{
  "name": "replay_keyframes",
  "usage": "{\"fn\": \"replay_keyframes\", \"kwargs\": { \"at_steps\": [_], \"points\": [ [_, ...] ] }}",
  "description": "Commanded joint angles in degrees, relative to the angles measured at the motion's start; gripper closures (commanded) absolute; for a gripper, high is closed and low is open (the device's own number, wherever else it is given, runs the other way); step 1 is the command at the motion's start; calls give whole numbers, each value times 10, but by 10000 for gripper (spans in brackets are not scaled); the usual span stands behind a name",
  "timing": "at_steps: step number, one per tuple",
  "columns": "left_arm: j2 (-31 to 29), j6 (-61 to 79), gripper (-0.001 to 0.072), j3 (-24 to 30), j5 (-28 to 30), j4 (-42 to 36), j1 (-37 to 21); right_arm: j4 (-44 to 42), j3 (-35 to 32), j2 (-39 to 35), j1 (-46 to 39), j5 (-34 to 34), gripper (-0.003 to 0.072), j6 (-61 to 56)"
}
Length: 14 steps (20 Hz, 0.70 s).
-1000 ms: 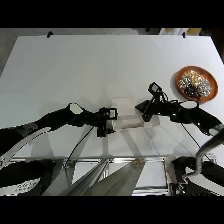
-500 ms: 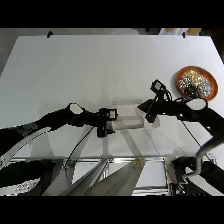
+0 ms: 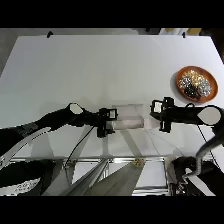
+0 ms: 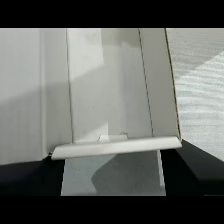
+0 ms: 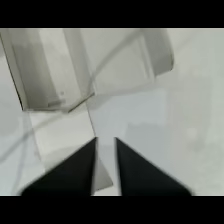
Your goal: Fold the box and place the chain.
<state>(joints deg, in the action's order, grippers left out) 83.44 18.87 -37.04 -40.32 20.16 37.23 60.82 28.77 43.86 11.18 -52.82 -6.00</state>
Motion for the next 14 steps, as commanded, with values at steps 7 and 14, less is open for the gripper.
{"fn": "replay_keyframes", "kwargs": {
  "at_steps": [7, 14],
  "points": [
    [0, 0, 499, 0, -2, 0, 0, 17, -11, 115, 13, 30, 442, 158],
    [0, 0, 499, 0, -2, 0, 0, -90, -11, 167, 7, 40, 502, 244]
  ]
}}
